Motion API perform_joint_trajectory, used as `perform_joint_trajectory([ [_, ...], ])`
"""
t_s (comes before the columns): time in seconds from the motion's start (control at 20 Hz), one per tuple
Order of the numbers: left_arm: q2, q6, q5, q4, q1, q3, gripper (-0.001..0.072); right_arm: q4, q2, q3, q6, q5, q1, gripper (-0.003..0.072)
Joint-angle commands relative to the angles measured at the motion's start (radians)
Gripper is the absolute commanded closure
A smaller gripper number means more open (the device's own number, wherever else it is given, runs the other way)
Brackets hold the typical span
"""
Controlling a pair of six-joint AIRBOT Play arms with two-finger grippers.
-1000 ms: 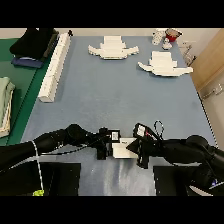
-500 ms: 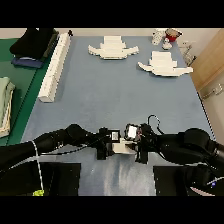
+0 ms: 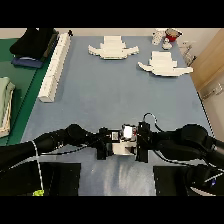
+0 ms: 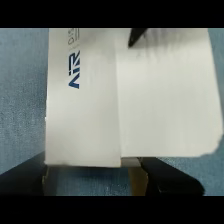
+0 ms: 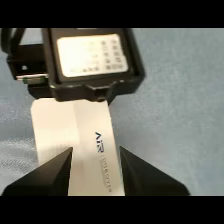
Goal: Fold the box.
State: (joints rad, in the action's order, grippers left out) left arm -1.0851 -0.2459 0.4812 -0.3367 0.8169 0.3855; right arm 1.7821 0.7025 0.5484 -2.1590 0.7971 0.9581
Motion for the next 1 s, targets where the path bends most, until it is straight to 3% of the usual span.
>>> perform_joint_trajectory([
  [0.0,0.000,0.000,0.000,0.000,0.000,0.000,0.0296,0.073,0.032,-0.011,-0.061,0.029,0.004,0.0106],
  [0.05,0.000,0.000,0.000,0.000,0.000,0.000,0.0296,0.073,0.047,-0.014,-0.077,0.028,0.004,0.0031],
  [0.7,0.000,0.000,0.000,0.000,0.000,0.000,0.0297,-0.036,0.088,-0.015,-0.113,-0.038,0.004,0.0036],
  [0.75,0.000,0.000,0.000,0.000,0.000,0.000,0.0297,-0.036,0.089,-0.015,-0.113,-0.038,0.004,0.0050],
  [0.85,0.000,0.000,0.000,0.000,0.000,0.000,0.0297,-0.035,0.089,-0.015,-0.113,-0.038,0.004,0.0170],
  [0.95,0.000,0.000,0.000,0.000,0.000,0.000,0.0297,-0.035,0.089,-0.015,-0.113,-0.037,0.004,0.0170],
])
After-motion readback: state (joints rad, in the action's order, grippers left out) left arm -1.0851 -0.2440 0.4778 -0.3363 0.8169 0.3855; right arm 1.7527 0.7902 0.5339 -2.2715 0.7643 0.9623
